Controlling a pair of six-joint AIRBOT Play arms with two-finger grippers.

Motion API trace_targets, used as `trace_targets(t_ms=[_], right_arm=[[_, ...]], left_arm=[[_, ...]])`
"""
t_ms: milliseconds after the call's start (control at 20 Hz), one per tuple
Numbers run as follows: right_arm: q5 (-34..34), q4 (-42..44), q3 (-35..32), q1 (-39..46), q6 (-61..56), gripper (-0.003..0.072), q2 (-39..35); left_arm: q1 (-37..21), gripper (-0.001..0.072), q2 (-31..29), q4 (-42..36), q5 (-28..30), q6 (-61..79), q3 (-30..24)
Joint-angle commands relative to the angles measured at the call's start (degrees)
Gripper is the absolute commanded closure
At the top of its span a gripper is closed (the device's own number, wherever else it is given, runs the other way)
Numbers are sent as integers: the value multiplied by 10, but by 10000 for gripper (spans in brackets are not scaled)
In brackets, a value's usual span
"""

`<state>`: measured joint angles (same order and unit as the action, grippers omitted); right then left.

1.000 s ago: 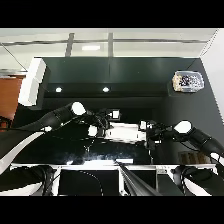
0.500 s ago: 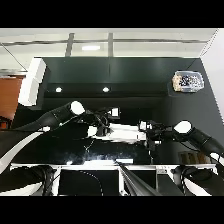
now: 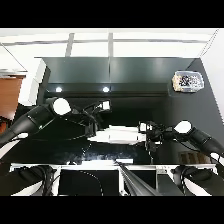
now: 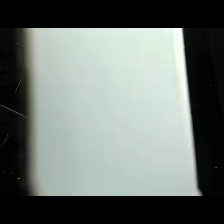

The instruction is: Fold the box and place the chain.

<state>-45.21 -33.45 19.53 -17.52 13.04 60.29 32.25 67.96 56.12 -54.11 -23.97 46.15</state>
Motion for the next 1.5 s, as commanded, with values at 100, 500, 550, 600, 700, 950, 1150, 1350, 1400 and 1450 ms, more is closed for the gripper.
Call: trace_targets(t_ms=[100,500,550,600,700,950,1150,1350,1400,1450], right_arm=[[-2,-1,1,0,1,250,0],[-2,-1,1,0,1,249,0],[-2,-1,1,0,1,249,0],[-2,-1,1,0,1,250,0],[-2,-1,1,0,1,249,0],[-1,-1,1,0,1,250,0],[-1,-1,1,0,1,250,0],[1,0,1,0,1,250,0],[1,0,1,0,1,249,0],[1,0,1,0,1,249,0]], left_arm=[[8,687,-24,44,-156,-176,0],[52,686,-27,-242,79,-182,-38],[52,684,-23,-238,131,-181,-43],[52,684,-15,-238,174,-173,-46],[52,684,6,-238,232,-173,-47],[53,684,83,-238,227,-165,-46],[53,685,106,-236,170,-163,-46],[51,686,119,-216,167,-163,-45],[48,686,115,-189,173,-163,-41],[44,687,108,-170,172,-164,-36]])
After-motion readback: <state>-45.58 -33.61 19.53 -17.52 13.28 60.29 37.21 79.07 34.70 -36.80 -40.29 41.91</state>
